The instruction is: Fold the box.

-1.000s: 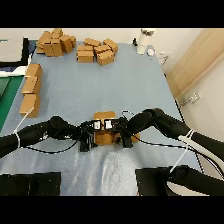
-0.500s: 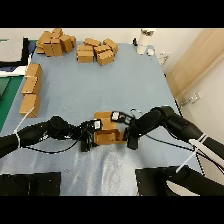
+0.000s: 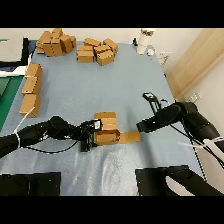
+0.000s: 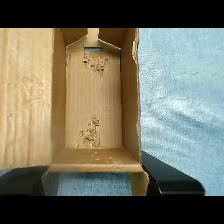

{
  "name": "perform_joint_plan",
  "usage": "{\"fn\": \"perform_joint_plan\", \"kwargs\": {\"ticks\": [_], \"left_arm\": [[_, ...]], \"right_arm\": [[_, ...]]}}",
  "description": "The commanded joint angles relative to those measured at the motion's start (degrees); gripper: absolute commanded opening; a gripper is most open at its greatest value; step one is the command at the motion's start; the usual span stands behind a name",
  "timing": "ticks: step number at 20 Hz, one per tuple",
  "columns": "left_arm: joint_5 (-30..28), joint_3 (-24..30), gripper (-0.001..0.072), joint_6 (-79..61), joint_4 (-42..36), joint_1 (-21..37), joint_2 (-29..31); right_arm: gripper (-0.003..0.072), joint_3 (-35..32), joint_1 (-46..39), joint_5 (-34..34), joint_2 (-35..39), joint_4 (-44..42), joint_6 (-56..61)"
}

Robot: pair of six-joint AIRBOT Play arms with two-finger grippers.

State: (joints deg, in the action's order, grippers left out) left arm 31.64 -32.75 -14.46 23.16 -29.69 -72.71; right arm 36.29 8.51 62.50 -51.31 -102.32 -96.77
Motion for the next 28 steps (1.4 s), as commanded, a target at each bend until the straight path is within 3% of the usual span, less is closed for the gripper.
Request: {"fn": "perform_joint_plan", "kwargs": {"ticks": [1,6,15,22,26,28], "left_arm": [[0.0,0.0,0.0469,0.0,0.0,0.0,0.0],[0.0,0.0,0.047,0.0,0.0,0.0,0.0],[0.0,0.0,0.047,0.0,0.0,0.0,0.0],[0.0,0.0,0.047,0.0,0.0,0.0,0.0],[0.0,0.0,0.047,0.0,0.0,0.0,0.0],[0.0,0.0,0.047,0.0,0.0,0.0,0.0]], "right_arm": [[0.0003,-0.6,-7.1,-1.2,-3.7,0.8,4.2],[0.0002,-2.4,-7.5,-1.8,-10.4,-7.0,-2.1],[0.0001,-7.1,-7.1,-2.0,-10.8,-25.0,-13.6],[0.0002,-6.9,-1.3,-3.5,-10.6,-26.7,-13.6],[0.0004,-6.9,-0.4,-2.3,-6.6,-28.0,-12.8],[0.0111,-6.9,-0.4,-1.3,-4.2,-28.3,-11.1]]}}
